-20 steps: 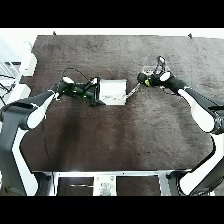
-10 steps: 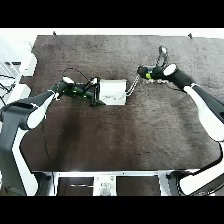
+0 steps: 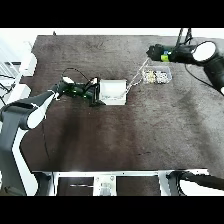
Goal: Fold the box and place the chain.
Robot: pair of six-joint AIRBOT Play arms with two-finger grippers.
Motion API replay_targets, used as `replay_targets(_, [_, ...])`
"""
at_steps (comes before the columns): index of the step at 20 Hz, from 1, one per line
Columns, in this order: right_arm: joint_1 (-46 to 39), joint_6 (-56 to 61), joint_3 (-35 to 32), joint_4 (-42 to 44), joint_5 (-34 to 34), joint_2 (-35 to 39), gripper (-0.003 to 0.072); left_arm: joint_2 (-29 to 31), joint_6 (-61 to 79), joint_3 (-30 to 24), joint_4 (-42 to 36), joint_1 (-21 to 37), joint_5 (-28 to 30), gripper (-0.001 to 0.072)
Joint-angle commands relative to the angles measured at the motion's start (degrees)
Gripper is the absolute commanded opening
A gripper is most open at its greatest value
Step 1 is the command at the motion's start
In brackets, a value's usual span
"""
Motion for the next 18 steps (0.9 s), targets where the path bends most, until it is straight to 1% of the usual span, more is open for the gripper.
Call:
replay_targets(1, [2.36, -1.09, 0.04, -0.61, 0.83, 6.64, 0.0009, 0.00, 0.00, 0.00, 0.02, 0.02, 0.02, 0.0496])
replay_targets(4, [5.66, -2.36, 0.07, -0.61, 0.33, 10.05, 0.0009, 0.00, 0.00, 0.00, 0.02, 0.02, 0.02, 0.0496])
replay_targets(7, [10.23, -2.84, 0.07, -0.66, -1.60, 11.89, 0.0010, 0.00, 0.00, 0.00, 0.02, 0.02, 0.04, 0.0497])
replay_targets(12, [17.44, -2.91, -0.02, -2.69, -2.97, 11.96, 0.0009, 0.00, 0.00, 0.00, 0.02, 0.02, 0.04, 0.0497])
replay_targets(18, [20.98, -2.34, -0.61, -3.15, -8.22, 10.54, 0.0009, 0.00, 0.00, 0.00, 0.02, 0.02, 0.04, 0.0496])
